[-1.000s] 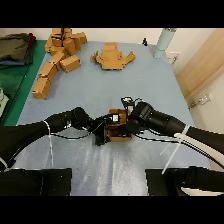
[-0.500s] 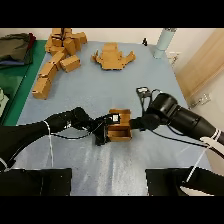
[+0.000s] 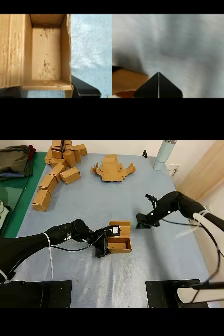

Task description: Fold the box.

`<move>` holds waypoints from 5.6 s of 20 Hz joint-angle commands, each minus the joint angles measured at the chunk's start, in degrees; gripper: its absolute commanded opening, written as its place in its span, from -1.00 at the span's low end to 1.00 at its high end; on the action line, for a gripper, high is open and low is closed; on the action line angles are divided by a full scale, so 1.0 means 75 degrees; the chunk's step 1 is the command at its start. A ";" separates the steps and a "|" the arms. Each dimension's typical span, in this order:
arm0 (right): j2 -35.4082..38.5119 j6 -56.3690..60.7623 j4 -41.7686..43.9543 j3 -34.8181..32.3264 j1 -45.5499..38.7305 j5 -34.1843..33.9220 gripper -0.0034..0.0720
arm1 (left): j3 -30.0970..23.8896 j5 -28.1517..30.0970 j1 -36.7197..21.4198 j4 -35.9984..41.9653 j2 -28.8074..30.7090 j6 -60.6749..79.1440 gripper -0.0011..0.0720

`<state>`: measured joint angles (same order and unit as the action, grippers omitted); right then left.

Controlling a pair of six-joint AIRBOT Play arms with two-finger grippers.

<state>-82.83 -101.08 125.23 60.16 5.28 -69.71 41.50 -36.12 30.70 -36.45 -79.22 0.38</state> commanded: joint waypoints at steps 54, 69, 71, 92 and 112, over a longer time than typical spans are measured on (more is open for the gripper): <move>0.4386 -0.5391 -0.3480 -0.4033 0.5123 0.4570 0.53 | -0.0003 0.0000 0.0006 0.0000 0.0000 0.0003 0.18; 0.4572 -0.5377 -0.4068 -0.4030 0.5619 0.4570 -0.23 | -0.0003 0.0000 0.0006 0.0000 0.0000 0.0000 0.18; 0.4712 -0.5374 -0.4065 -0.4033 0.5619 0.4540 -0.23 | -0.0003 0.0000 0.0006 0.0003 0.0000 0.0000 0.18; 0.4610 -0.5380 -0.4401 -0.4030 0.5616 0.4680 0.34 | -0.0003 0.0000 0.0006 0.0000 0.0000 0.0000 0.18; 0.4922 -0.5377 -0.4642 -0.3952 0.5633 0.4631 -0.38 | -0.0003 0.0000 0.0006 0.0000 0.0000 0.0000 0.18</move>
<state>-46.00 -141.43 90.39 30.55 47.51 -34.76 41.50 -36.12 30.70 -36.45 -79.22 0.43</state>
